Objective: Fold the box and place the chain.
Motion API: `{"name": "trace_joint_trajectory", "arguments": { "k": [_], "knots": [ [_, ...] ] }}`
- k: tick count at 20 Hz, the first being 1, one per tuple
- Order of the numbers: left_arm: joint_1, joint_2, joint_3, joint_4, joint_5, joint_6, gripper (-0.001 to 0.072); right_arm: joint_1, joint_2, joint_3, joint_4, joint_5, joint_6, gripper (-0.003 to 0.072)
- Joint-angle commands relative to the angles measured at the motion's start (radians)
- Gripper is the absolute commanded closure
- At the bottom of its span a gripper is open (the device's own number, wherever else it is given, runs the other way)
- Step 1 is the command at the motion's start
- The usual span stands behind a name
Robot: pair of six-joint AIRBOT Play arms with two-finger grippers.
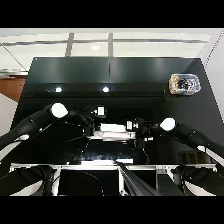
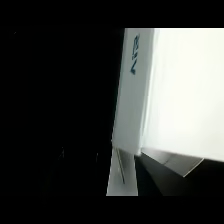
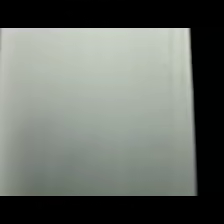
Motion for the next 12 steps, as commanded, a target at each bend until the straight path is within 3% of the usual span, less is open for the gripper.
{"name": "trace_joint_trajectory", "arguments": {
  "k": [1,3,4,5,6,8,10,12],
  "knots": [
    [0.001,0.117,0.0,0.236,-0.041,-0.379,0.0202,0.001,-0.001,-0.001,0.0,0.0,0.0,0.0155],
    [0.001,0.178,0.0,0.262,-0.151,-0.571,0.0219,0.001,-0.001,-0.001,0.0,0.0,0.0,0.0155],
    [0.0,0.196,0.0,0.254,-0.221,-0.663,0.0381,0.001,-0.001,-0.001,0.0,0.0,0.0,0.0155],
    [-0.001,0.2,-0.001,0.235,-0.29,-0.734,0.0693,0.001,-0.001,-0.001,0.0,0.0,0.0,0.0155],
    [-0.003,0.198,-0.008,0.173,-0.34,-0.747,0.0683,0.001,-0.001,-0.001,0.0,0.0,0.0,0.0155],
    [-0.026,0.198,-0.043,-0.014,-0.296,-0.739,0.0683,0.001,-0.001,-0.001,0.0,0.0,0.0,0.0155],
    [-0.068,0.196,-0.085,-0.187,-0.13,-0.69,0.0683,0.001,-0.001,-0.001,0.0,0.0,0.0,0.0155],
    [-0.113,0.191,-0.113,-0.261,0.088,-0.69,0.0683,0.001,-0.001,-0.001,0.0,0.0,0.0,0.0155]
  ]
}}
